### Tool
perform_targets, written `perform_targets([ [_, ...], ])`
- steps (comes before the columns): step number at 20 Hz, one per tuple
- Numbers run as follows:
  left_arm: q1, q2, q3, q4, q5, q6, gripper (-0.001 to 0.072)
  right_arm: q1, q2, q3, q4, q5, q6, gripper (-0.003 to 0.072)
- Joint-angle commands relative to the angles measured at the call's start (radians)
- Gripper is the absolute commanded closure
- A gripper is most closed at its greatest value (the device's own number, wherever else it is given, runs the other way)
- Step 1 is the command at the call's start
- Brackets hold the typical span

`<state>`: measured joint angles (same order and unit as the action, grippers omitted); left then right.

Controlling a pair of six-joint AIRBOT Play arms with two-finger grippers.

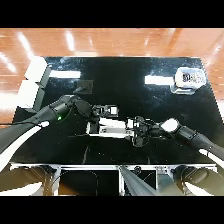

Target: Fold the box and place the chain.

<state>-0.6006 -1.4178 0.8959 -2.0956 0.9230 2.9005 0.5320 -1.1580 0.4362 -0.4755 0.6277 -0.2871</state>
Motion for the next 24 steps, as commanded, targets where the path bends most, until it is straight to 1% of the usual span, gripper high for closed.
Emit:
perform_targets([
  [1, -0.001, -0.001, 0.001, -0.003, 0.005, -0.003, 0.0689, 0.001, -0.001, 0.0, -0.061, -0.01, 0.066, 0.0157],
  [4, -0.001, -0.001, 0.001, -0.003, 0.006, -0.015, 0.0689, 0.001, -0.001, -0.002, -0.106, -0.005, 0.112, 0.0157],
  [13, -0.001, 0.0, 0.001, -0.005, 0.019, -0.06, 0.069, 0.037, -0.001, -0.002, -0.106, -0.01, 0.115, 0.0155],
  [16, -0.001, 0.0, 0.001, -0.005, 0.02, -0.063, 0.069, 0.037, 0.0, -0.002, -0.106, 0.008, 0.115, 0.0155],
  [19, -0.001, 0.0, 0.001, -0.006, 0.02, -0.08, 0.069, 0.037, 0.011, -0.002, -0.076, -0.021, 0.114, 0.0158],
  [21, -0.001, 0.0, 0.001, -0.006, 0.019, -0.081, 0.069, 0.037, 0.017, -0.002, -0.029, -0.024, 0.114, 0.0158],
  [24, -0.001, 0.0, 0.001, -0.006, 0.019, -0.081, 0.069, 0.037, 0.017, -0.002, -0.017, -0.014, 0.115, 0.0159],
])
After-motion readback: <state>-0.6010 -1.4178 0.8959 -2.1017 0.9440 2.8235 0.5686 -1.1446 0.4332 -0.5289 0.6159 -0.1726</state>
